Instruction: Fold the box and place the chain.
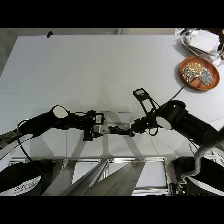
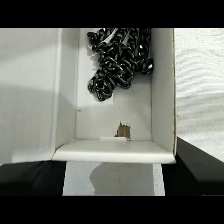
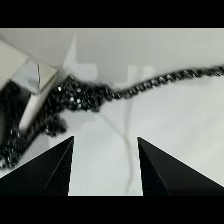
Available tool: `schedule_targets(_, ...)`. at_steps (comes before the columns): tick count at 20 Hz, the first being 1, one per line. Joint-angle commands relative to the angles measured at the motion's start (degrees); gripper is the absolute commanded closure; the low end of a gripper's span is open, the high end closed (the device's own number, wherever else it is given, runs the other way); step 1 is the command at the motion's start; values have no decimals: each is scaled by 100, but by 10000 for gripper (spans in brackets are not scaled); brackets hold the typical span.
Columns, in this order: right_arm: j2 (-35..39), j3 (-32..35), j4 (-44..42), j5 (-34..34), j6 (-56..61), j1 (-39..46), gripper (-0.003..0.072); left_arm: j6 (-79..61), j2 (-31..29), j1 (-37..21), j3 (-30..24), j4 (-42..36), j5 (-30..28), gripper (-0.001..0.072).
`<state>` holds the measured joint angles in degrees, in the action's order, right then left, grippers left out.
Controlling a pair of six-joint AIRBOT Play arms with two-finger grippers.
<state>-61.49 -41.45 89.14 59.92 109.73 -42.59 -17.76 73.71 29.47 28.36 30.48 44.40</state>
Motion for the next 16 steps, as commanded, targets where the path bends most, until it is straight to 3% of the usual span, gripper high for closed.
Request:
schedule_targets(1,-494,98,-468,-734,85,26,249,0,2,2,-2,0,-2,677)
schedule_targets(6,-841,98,-490,-750,138,28,255,0,2,2,-2,0,-2,677)
schedule_targets(7,-846,98,-485,-798,149,26,296,0,2,2,-2,0,-2,677)
schedule_targets(9,-887,98,-490,-925,284,26,298,0,2,2,-2,0,-2,677)
schedule_targets(14,-1115,98,-522,-841,404,26,446,0,2,2,-2,0,-2,677)
schedule_targets(16,-1121,98,-542,-708,404,26,592,0,2,2,-2,0,-2,677)
